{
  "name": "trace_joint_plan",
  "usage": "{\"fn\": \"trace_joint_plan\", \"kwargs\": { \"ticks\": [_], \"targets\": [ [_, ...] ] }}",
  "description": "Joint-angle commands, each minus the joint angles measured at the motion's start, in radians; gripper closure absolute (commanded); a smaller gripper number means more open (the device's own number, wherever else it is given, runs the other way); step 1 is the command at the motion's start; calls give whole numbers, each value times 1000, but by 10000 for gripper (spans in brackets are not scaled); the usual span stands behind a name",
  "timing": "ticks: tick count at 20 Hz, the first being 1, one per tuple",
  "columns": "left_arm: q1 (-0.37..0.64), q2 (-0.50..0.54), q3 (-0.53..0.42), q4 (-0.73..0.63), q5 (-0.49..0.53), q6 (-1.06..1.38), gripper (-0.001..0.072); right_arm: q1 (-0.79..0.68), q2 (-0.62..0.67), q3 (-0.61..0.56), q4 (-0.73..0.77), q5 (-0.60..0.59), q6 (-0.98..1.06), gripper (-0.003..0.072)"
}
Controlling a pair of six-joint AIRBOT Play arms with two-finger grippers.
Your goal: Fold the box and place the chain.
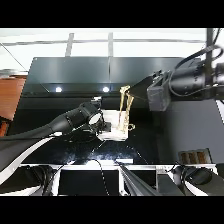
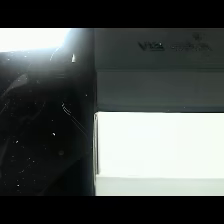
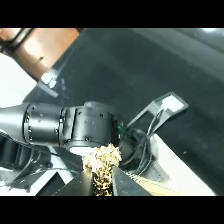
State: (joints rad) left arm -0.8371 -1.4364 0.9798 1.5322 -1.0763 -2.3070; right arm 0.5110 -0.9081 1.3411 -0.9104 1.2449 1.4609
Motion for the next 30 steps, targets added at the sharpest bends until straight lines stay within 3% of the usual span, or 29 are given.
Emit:
{"fn": "trace_joint_plan", "kwargs": {
  "ticks": [1, 13, 19, 20, 21, 22, 26, 30],
  "targets": [
    [0, -1, 0, 1, 2, 0, 679, 6, -1, -89, 46, -43, -11, 667],
    [0, -1, 0, 0, 6, 37, 680, 15, -37, -475, -1, -240, -13, 666],
    [0, -1, 0, 0, 6, 36, 679, 71, -81, -525, 68, -314, -52, 662],
    [0, -1, 0, 0, 6, 36, 680, 84, -81, -524, 68, -330, -51, 521],
    [0, -1, 0, 0, 7, 36, 680, 81, -81, -523, 66, -326, -51, 307],
    [0, -1, 0, 0, 8, 36, 680, 65, -78, -523, 54, -307, -51, 251],
    [0, -1, 0, 0, 6, 36, 679, -78, -16, -521, -57, -182, -56, 251],
    [0, -1, 0, 0, 11, 36, 679, -175, 8, -546, -416, -68, -73, 252]
  ]
}}
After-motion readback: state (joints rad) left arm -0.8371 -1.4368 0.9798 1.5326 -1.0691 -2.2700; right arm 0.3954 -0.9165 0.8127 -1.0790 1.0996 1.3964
